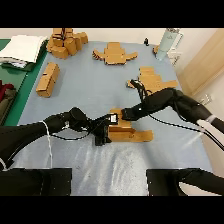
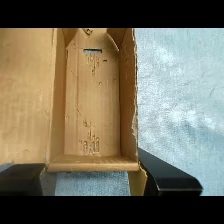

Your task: Fold the box.

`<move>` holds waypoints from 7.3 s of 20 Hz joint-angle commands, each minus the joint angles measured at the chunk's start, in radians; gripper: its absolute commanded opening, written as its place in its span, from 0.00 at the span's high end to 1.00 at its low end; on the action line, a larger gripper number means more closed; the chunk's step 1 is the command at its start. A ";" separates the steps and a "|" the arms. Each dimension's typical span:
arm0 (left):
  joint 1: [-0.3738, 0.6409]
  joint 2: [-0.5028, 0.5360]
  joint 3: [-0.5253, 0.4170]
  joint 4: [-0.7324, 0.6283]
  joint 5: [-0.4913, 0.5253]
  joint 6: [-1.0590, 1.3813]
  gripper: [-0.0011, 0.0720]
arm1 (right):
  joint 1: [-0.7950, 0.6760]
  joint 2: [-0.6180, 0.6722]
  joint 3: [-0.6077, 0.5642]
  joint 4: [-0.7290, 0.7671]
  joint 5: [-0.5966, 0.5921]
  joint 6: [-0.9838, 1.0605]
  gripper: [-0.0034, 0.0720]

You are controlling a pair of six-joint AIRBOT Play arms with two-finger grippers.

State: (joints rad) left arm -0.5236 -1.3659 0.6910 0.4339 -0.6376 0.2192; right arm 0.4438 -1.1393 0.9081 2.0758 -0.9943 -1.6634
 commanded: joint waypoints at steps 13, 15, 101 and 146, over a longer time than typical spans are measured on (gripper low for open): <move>0.000 0.000 0.001 0.000 0.000 0.000 0.32 | 0.000 0.462 -0.341 -0.448 -0.130 -0.518 0.25; 0.000 0.000 0.001 0.000 0.000 0.000 0.31 | 0.000 0.409 -0.342 -0.448 -0.103 -0.662 0.23; 0.002 0.000 0.001 0.000 0.001 0.000 0.31 | -0.173 0.171 -0.367 -0.063 0.003 0.089 0.95; 0.002 0.000 0.001 0.000 0.001 0.000 0.31 | 0.095 0.097 -0.241 -0.202 0.096 0.353 0.42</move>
State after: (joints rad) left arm -0.5224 -1.3659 0.6910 0.4339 -0.6369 0.2195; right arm 0.5026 -1.0386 0.6495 1.9381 -0.8989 -1.4101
